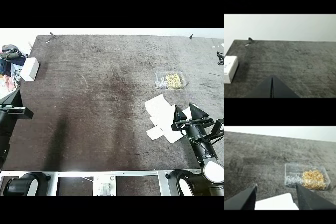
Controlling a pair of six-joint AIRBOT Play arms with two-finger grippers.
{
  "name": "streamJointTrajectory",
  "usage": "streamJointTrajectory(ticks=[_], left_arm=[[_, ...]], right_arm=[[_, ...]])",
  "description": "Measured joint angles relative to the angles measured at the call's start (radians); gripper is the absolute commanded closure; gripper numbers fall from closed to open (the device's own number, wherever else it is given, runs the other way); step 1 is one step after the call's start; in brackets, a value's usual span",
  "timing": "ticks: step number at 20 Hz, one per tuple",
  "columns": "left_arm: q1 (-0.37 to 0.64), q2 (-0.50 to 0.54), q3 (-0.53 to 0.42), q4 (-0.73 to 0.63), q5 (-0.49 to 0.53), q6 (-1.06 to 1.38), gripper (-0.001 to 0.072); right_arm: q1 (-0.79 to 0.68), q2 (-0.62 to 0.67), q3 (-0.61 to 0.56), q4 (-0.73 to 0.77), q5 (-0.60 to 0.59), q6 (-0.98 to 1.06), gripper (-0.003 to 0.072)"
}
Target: Fold the box and place the chain.
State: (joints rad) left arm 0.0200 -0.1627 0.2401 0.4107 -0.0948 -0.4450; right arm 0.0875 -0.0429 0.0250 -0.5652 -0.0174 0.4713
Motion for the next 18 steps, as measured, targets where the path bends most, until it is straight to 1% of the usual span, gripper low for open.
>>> streamJointTrajectory(ticks=[6,9,11,13,16,18], left_arm=[[0.000,0.000,-0.002,0.000,-0.001,0.000,0.0697],[0.000,0.000,-0.002,0.000,-0.001,0.000,0.0697],[0.000,0.000,-0.002,0.000,-0.002,0.000,0.0697],[0.000,0.000,-0.002,0.000,-0.002,0.000,0.0697],[0.000,0.000,-0.002,0.000,-0.002,0.000,0.0697],[0.000,0.000,-0.002,0.000,-0.002,0.000,0.0698]], right_arm=[[0.000,0.000,0.002,0.003,0.001,0.001,0.0156],[0.000,-0.006,0.036,0.011,-0.012,0.010,0.0157],[0.000,-0.043,0.077,0.013,-0.025,0.011,0.0157],[-0.006,-0.126,0.135,0.015,-0.037,0.014,0.0157],[-0.074,-0.328,0.262,0.016,-0.038,0.034,0.0156],[-0.184,-0.499,0.381,0.016,0.035,0.055,0.0155]])
